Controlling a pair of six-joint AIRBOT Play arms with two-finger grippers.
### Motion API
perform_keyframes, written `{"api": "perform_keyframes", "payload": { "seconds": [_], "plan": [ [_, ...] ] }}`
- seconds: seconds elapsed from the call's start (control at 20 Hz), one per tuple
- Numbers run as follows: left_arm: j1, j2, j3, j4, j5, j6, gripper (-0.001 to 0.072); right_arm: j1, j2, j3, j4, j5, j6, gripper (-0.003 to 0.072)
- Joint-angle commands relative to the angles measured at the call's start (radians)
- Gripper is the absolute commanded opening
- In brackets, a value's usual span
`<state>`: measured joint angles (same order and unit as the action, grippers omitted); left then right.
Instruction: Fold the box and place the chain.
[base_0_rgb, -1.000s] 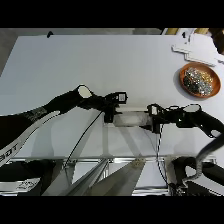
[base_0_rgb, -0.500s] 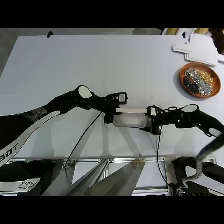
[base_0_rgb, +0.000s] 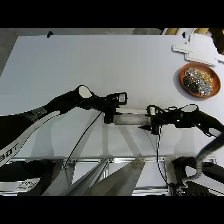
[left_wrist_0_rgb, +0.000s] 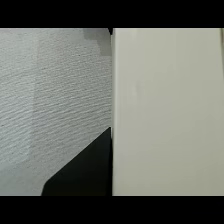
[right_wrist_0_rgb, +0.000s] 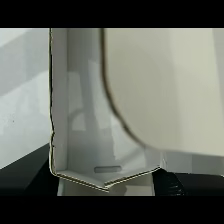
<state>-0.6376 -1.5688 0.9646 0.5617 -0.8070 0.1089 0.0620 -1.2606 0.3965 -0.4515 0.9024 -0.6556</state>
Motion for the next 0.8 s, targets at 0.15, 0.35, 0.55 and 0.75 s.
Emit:
{"api": "perform_keyframes", "payload": {
  "seconds": [0.15,0.35,0.55,0.75],
  "plan": [
    [0.000,-0.001,0.000,0.000,0.002,-0.001,0.0009,0.001,-0.001,0.000,-0.018,-0.013,0.000,0.0396],
    [0.000,-0.001,0.000,0.000,0.002,-0.001,0.0009,0.001,0.003,0.000,-0.014,-0.013,-0.001,0.0461],
    [0.000,-0.001,0.000,0.000,0.002,-0.001,0.0009,0.001,0.003,0.000,-0.019,-0.012,0.000,0.0458],
    [0.000,-0.001,0.000,0.000,0.002,-0.001,0.0009,0.001,0.003,0.000,-0.019,-0.012,0.000,0.0458]
  ]
}}
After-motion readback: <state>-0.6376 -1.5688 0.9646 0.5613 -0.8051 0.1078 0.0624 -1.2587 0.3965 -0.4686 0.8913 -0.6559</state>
